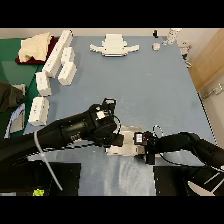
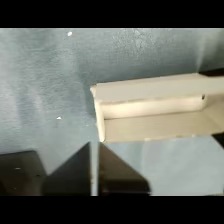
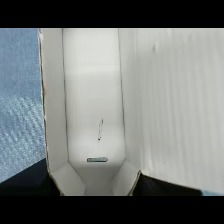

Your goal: Fold the box.

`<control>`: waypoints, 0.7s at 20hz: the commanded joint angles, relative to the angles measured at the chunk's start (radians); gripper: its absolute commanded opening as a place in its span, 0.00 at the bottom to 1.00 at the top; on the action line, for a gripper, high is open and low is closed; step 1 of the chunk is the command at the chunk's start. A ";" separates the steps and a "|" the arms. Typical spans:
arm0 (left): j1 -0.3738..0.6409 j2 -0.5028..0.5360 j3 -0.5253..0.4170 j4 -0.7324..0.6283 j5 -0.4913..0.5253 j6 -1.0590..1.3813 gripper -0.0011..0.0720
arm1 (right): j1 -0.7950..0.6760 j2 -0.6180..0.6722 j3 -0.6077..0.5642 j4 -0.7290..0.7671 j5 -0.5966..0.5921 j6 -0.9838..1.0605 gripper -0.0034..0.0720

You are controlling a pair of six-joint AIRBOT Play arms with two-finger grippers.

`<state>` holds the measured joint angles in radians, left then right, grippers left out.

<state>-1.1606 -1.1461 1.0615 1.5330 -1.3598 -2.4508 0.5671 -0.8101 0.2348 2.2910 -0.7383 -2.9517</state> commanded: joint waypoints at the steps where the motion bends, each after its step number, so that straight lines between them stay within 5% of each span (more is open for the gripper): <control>1: 0.012 0.064 0.008 0.020 -0.039 0.132 0.03 | 0.000 0.001 0.001 0.000 0.000 0.000 0.72; 6: 0.103 0.061 -0.007 0.019 0.097 0.436 0.03 | 0.000 0.001 0.001 0.000 0.000 0.000 0.72; 10: 0.131 0.071 -0.035 -0.003 0.097 0.686 0.03 | 0.000 0.001 0.001 0.000 0.000 0.000 0.72; 14: 0.306 0.207 -0.230 -0.248 0.198 1.094 0.03 | 0.000 0.001 0.001 0.000 0.000 0.000 0.72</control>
<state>-0.9524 -1.0149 0.9394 1.4338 -1.2324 -1.6691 0.5671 -0.8101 0.2348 2.2910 -0.7387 -2.9520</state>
